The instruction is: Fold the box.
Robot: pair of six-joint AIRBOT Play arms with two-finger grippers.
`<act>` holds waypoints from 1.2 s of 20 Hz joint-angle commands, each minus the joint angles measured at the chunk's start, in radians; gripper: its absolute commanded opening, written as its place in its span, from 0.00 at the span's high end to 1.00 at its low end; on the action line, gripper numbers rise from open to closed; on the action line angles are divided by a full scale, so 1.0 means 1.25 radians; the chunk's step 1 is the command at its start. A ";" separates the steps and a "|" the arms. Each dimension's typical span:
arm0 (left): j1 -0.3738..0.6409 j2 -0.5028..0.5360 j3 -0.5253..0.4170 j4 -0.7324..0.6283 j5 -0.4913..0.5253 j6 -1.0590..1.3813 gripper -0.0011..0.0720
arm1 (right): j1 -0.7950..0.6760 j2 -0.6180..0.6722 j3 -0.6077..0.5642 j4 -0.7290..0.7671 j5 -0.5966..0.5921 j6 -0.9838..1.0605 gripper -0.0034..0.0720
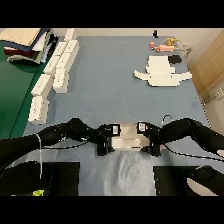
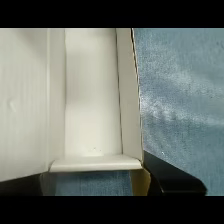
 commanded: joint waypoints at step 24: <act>-0.002 0.000 0.001 0.001 -0.004 -0.001 0.17 | 0.000 0.002 0.005 0.001 0.001 0.054 0.07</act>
